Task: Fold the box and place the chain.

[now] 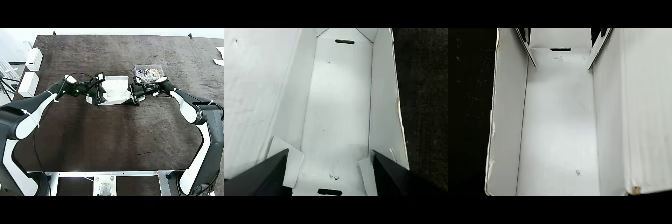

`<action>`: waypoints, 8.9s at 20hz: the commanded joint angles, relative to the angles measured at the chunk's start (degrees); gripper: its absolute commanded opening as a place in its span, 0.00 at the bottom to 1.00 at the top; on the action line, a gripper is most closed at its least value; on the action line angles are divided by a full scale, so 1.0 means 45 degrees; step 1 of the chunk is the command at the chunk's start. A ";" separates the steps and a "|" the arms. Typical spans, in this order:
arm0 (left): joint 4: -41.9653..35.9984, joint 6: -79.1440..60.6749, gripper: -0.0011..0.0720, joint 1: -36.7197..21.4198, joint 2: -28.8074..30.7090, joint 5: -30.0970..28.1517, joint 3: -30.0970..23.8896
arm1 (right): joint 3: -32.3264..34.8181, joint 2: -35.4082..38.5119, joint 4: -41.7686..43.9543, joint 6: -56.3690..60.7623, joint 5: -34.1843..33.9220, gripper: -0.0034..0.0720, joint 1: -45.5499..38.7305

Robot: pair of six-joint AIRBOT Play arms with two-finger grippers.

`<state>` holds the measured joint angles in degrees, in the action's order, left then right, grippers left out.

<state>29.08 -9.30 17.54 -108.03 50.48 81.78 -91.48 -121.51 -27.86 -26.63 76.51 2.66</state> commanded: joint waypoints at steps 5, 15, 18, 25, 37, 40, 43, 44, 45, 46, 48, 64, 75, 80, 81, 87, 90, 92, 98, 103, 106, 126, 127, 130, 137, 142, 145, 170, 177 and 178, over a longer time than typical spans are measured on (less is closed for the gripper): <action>0.0010 -0.0044 0.98 -0.0005 -0.0005 0.0374 -0.0005 | 0.0000 -0.0005 0.0005 0.0005 0.0010 0.82 0.0005; 0.0253 0.0690 0.04 -0.1511 0.0330 0.2759 0.0005 | 0.0000 -0.0005 0.0005 0.0005 0.0010 0.82 0.0005; 0.0306 0.1617 0.04 -0.2127 0.1025 0.3808 0.0005 | 0.0000 -0.0005 0.0005 0.0005 0.0010 0.82 0.0005; 0.0947 0.8165 0.04 -0.2817 0.3264 0.2885 -0.1001 | 0.0000 -0.0005 0.0005 0.0005 0.0010 0.82 0.0005; 0.0903 1.1866 0.04 -0.3395 0.4148 0.0685 -0.4269 | 0.0000 -0.0005 0.0005 0.0005 0.0010 0.82 0.0005; 0.1496 1.2692 0.04 -0.3473 0.4109 0.0452 -0.4269 | 0.0000 -0.0005 0.0005 0.0005 0.0010 0.82 0.0005; 0.1695 1.3367 0.04 -0.3473 0.4027 0.0073 -0.4517 | 0.0000 -0.0010 0.0005 0.0005 0.0010 0.82 0.0005; 0.1666 1.3420 0.04 -0.3473 0.3949 -0.0010 -0.4571 | 0.0000 -0.0005 0.0005 0.0005 0.0010 0.82 0.0005; 0.1486 1.3483 0.04 -0.3473 0.3769 -0.0117 -0.4571 | 0.0000 -0.0005 0.0005 0.0005 0.0010 0.82 0.0005; 0.1093 1.3517 0.04 -0.3468 0.3512 -0.0121 -0.4566 | 0.0000 -0.0005 0.0005 0.0005 0.0010 0.82 0.0005; 0.0500 1.3250 0.04 -0.3327 0.2939 -0.0107 -0.4512 | 0.0000 -0.0010 0.0005 0.0005 0.0010 0.82 0.0005; -0.0461 1.3294 0.47 -0.1753 0.0461 0.1137 -0.1350 | 0.0000 -0.0005 0.0005 0.0005 0.0010 0.82 0.0005; -0.0583 1.3396 0.58 -0.1656 0.0515 0.2045 -0.0476 | 0.0000 -0.0005 0.0005 0.0005 0.0010 0.82 0.0005; -0.0797 1.3410 0.68 -0.1292 0.0515 0.2113 -0.0447 | 0.0000 -0.0005 0.0005 0.0005 0.0010 0.82 0.0005; -0.0821 1.3571 0.68 -0.1287 0.0515 0.2103 -0.0447 | 0.0000 -0.0010 0.0005 0.0005 0.0010 0.82 0.0005; -0.0865 1.4790 0.68 -0.1117 0.0597 0.2278 -0.0423 | 0.0000 -0.0010 0.0005 0.0005 0.0010 0.82 0.0005; -0.0311 1.5557 0.68 -0.0826 0.0806 0.1841 -0.0374 | 0.0000 -0.0010 0.0005 0.0005 0.0010 0.82 0.0005; 0.0408 1.6495 0.68 -0.0699 0.0806 0.1972 -0.0039 | 0.0000 -0.0010 0.0005 0.0005 0.0010 0.82 0.0005; 0.3385 1.9458 0.68 -0.0010 0.0806 0.1972 0.0996 | 0.0000 -0.0010 0.0005 0.0005 0.0010 0.82 0.0005; 0.4352 2.1002 0.68 0.0355 0.0806 0.1632 0.1462 | 0.0000 -0.0010 0.0005 0.0005 0.0010 0.82 0.0005; 0.4546 2.1318 0.68 0.0515 0.0801 0.1365 0.1583 | 0.0000 -0.0010 0.0005 0.0005 0.0015 0.82 0.0005; 0.7480 2.4786 0.68 0.1394 0.0763 0.1787 0.2361 | 0.0000 -0.0010 0.0005 0.0005 0.0010 0.82 0.0005; 0.7524 2.4888 0.68 0.1472 0.0763 0.1739 0.2365 | 0.0000 -0.0010 0.0005 0.0005 0.0010 0.82 0.0005; 0.7587 2.5082 0.68 0.1617 0.0763 0.1637 0.2365 | 0.0000 -0.0010 0.0005 0.0005 0.0010 0.82 0.0005; 0.7825 2.5558 0.68 0.1836 0.0588 0.1783 0.2535 | 0.0000 -0.0010 0.0005 0.0005 0.0010 0.82 0.0005; 0.8728 2.6301 0.68 0.2040 -0.0049 0.2822 0.3745 | 0.0000 -0.0010 0.0005 0.0005 0.0010 0.82 0.0005; 0.9088 2.6714 0.68 0.2103 -0.0238 0.3143 0.3993 | 0.0000 -0.0010 0.0005 0.0005 0.0010 0.82 0.0005; 1.1691 2.8880 0.68 0.2599 -0.2652 0.7305 0.8247 | 0.0000 -0.0010 0.0005 0.0005 0.0010 0.82 0.0005; 1.1793 2.8987 0.68 0.2603 -0.2652 0.7310 0.8247 | 0.0000 -0.0010 0.0005 0.0005 0.0010 0.82 0.0005; 1.1793 2.8987 0.57 0.2603 -0.2652 0.7305 0.8247 | 0.0000 -0.0010 0.0005 0.0005 0.0010 0.82 0.0005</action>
<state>81.93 120.97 29.21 -119.94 83.22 118.80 -91.48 -121.51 -27.83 -26.63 76.55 2.68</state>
